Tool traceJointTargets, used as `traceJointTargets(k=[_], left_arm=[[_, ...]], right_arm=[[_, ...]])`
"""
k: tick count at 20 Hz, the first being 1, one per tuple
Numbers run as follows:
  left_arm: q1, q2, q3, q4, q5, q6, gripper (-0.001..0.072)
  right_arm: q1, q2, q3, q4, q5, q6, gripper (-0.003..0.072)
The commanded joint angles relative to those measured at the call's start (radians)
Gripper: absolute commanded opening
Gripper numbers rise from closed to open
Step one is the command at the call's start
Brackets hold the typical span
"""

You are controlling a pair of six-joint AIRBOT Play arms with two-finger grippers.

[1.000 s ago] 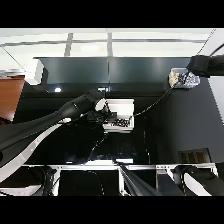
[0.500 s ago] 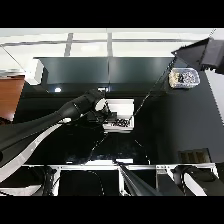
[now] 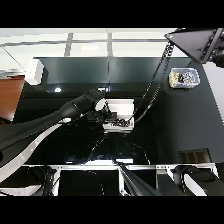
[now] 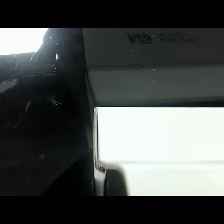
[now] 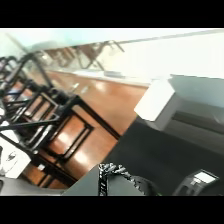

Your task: Fold the box and place the chain.

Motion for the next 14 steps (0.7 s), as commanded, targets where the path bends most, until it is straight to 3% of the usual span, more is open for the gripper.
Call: traceJointTargets(k=[1,14], left_arm=[[0.001,0.0,0.0,0.0,0.0,0.0,0.0028],[0.001,0.0,0.0,0.0,0.0,0.0,0.0028]], right_arm=[[0.056,0.0,0.001,-0.001,-0.047,-0.005,0.0016],[0.074,-0.002,0.001,-0.052,-0.079,-0.004,0.0016]])
